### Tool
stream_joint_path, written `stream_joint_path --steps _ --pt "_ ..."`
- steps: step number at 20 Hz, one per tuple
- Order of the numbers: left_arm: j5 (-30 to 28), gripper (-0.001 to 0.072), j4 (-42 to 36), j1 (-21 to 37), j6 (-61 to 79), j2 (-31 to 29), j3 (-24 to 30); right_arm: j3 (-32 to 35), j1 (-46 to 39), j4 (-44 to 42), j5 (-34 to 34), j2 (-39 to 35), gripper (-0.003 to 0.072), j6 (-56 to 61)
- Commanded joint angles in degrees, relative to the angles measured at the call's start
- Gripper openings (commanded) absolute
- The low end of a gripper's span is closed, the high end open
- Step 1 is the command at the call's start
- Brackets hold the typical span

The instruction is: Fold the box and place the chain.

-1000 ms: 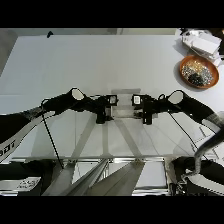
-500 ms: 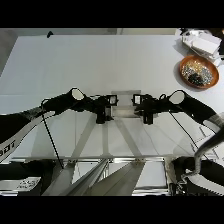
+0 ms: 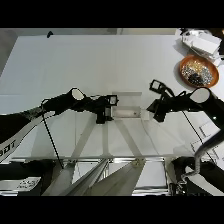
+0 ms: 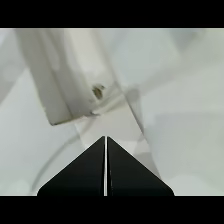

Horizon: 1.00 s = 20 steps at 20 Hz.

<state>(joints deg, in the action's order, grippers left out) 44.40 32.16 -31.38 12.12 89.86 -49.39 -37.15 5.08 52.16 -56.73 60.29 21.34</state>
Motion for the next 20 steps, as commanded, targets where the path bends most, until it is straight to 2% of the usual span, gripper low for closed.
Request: stream_joint_path --steps 1,4,7,9,18,20 --pt "0.0 0.0314 0.0 0.0 0.1 0.0 0.0 0.0 -8.8 0.0 -3.7 -1.7 0.0016 19.7" --pt "0.0 0.0314 0.0 0.0 0.1 0.0 0.0 0.2 -14.1 4.0 -4.7 -1.7 0.0016 27.3" --pt "0.0 0.0314 0.0 0.0 0.1 0.0 0.0 2.6 -15.3 7.8 -4.2 -0.8 0.0016 32.7" --pt "0.0 0.0314 0.0 0.0 0.1 0.0 0.0 4.4 -14.4 4.7 -3.3 1.2 0.0016 32.0" --pt "0.0 0.0314 0.0 0.0 0.1 0.0 0.0 4.6 -9.3 -9.4 -1.8 11.8 0.0015 24.2" --pt "0.0 0.0314 0.0 0.0 0.1 0.0 0.0 4.6 -8.8 -8.8 -0.7 12.0 0.0016 24.2"
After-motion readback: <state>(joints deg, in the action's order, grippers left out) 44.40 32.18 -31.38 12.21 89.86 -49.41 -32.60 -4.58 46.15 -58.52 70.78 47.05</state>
